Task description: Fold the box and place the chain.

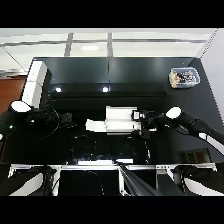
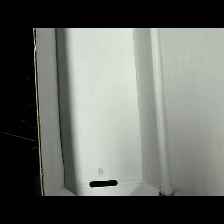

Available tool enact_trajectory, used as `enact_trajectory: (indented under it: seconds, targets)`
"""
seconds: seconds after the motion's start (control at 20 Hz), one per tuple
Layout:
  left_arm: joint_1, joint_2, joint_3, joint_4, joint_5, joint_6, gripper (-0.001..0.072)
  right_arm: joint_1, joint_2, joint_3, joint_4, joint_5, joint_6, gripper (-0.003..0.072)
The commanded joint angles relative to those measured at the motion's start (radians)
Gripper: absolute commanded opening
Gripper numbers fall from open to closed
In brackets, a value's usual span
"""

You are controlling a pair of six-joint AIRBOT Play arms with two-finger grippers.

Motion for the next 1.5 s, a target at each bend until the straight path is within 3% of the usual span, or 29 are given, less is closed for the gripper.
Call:
enact_trajectory:
  seconds: [0.0,0.4,0.6,0.85,0.9,1.0,1.05,1.35,1.45]
  targets:
    - [-0.001,-0.117,-0.018,-0.082,0.014,-0.022,0.0022,0.000,0.000,0.000,0.000,0.000,0.000,0.0254]
    - [-0.233,-0.199,0.011,-0.208,0.154,0.060,0.0023,0.000,0.000,0.000,0.000,0.000,0.000,0.0254]
    - [-0.251,-0.200,0.032,-0.268,0.135,0.120,0.0023,0.000,0.000,0.000,0.000,0.001,0.000,0.0254]
    - [-0.252,-0.200,0.094,-0.269,0.035,0.158,0.0024,0.000,0.000,0.000,0.000,0.001,0.000,0.0254]
    - [-0.253,-0.200,0.101,-0.268,0.030,0.158,0.0068,0.000,0.000,0.000,0.000,0.001,0.000,0.0254]
    - [-0.253,-0.200,0.109,-0.269,0.029,0.158,0.0456,0.000,0.000,0.000,0.000,0.000,0.000,0.0254]
    - [-0.253,-0.200,0.115,-0.269,0.029,0.157,0.0567,0.000,0.000,0.000,0.000,0.001,0.000,0.0254]
    - [-0.361,-0.200,0.181,-0.245,0.085,0.155,0.0567,0.000,0.000,0.000,0.000,0.001,0.000,0.0254]
    - [-0.413,-0.200,0.211,-0.205,0.131,0.098,0.0490,0.000,0.000,0.000,0.000,0.001,0.000,0.0254]
